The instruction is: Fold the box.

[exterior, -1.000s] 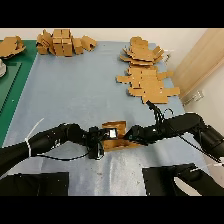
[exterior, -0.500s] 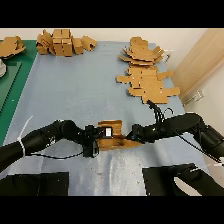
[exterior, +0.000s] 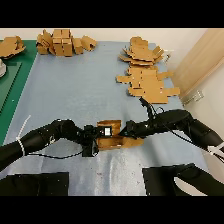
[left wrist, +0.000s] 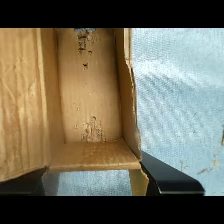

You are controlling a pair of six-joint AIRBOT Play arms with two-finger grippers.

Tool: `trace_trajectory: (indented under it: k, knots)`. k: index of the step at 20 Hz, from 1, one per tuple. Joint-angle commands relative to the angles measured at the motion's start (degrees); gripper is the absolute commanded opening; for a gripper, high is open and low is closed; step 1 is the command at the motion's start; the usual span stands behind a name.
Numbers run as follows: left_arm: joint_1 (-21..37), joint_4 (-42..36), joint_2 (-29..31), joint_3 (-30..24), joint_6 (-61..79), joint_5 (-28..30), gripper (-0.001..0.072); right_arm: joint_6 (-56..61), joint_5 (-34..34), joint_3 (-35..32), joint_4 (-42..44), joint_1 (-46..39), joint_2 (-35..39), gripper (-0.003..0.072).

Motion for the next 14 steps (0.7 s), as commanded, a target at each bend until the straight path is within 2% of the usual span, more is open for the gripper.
trace_trajectory:
  k: [1, 6, 10, 14]
  knots:
    - [0.0, 0.0, 0.0, 0.0, 0.0, -0.1, 0.0531, -11.3, 3.2, 2.5, 5.7, 0.0, -5.6, 0.0004]
    - [0.0, 0.0, -0.1, 0.0, 0.0, 0.0, 0.0531, -14.7, 4.0, 6.2, 5.7, 0.7, -11.3, 0.0004]
    - [0.0, -3.6, -0.5, 0.0, 3.3, 0.1, 0.0531, -15.8, 6.3, 6.2, 5.7, 3.5, -11.8, 0.0004]
    - [0.0, -3.8, -2.2, 0.0, 3.8, 0.2, 0.0531, -16.2, 6.8, 6.2, 5.6, 3.6, -11.8, 0.0004]
